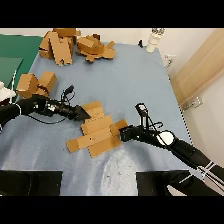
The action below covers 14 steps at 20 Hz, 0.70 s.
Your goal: Fold the box.
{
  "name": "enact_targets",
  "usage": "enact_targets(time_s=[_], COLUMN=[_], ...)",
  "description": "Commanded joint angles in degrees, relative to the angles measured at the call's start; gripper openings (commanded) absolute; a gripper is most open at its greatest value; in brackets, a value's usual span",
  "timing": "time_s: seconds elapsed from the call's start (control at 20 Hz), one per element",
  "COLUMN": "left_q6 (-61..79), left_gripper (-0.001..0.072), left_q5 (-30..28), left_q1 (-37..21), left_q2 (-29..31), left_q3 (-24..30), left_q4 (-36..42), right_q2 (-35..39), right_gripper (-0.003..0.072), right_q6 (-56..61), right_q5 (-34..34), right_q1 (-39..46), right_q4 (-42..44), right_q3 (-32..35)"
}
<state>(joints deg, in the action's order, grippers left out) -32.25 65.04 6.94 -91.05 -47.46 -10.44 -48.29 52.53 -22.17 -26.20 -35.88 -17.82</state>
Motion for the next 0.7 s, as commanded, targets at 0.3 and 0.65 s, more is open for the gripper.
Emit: enact_targets(time_s=[0.3,0.65], left_q6=[14.95,29.55], left_gripper=[0.0015,0.0015], left_q5=[1.57,5.16], left_q1=[1.99,6.29], left_q2=[-0.02,0.04], left_q3=[0.02,-1.14], left_q4=[0.98,2.12], right_q2=[0.04,2.71], right_gripper=[0.0273,0.0311], right_q6=[2.6,13.51], right_q5=[0.09,0.2], right_q1=[0.04,1.88], right_q4=[0.26,0.24], right_q3=[-0.09,-2.38])
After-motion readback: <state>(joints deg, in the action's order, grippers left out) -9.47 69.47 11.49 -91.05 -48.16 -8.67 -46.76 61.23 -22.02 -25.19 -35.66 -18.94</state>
